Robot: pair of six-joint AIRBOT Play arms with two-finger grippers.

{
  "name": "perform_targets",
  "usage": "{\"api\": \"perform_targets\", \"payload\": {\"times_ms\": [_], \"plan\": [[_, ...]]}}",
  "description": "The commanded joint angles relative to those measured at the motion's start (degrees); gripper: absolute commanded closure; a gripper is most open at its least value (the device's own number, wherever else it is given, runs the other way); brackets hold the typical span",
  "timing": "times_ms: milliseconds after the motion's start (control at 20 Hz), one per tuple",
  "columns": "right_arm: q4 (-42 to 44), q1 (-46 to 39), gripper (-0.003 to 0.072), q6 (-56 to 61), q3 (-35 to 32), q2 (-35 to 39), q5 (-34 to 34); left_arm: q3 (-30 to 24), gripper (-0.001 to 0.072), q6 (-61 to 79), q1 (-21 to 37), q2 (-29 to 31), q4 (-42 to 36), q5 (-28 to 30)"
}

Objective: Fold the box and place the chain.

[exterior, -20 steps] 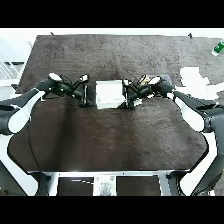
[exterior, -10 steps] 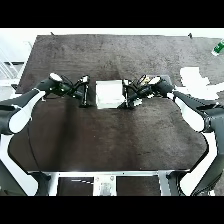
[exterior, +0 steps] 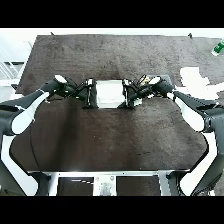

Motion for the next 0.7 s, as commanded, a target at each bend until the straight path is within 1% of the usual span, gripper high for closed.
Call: {"api": "perform_targets", "payload": {"times_ms": [0,350,450,550,600,650], "plan": [[0.02,0.07,0.0105,-0.04,-0.02,0.0,0.2,-0.02,-0.0011,-0.98,-1.11,-0.04,0.09,4.83],[0.02,0.07,0.0105,-0.04,-0.02,0.0,0.2,-0.02,-0.0009,0.26,-1.97,-0.07,2.58,5.18],[0.02,0.07,0.0105,-0.04,-0.02,0.0,0.2,-0.07,-0.0009,1.46,-1.97,-0.11,1.38,5.18],[0.02,0.07,0.0105,-0.04,-0.02,0.0,0.2,-0.02,-0.0008,2.34,-1.95,-1.11,-0.15,3.98],[0.02,0.07,0.0105,-0.04,-0.02,0.0,0.2,0.04,-0.001,3.26,-1.77,-1.64,-2.25,2.34],[0.02,0.07,0.0105,-0.04,-0.02,0.0,0.2,0.04,-0.001,4.42,-1.77,-1.77,-3.45,2.1]]}}
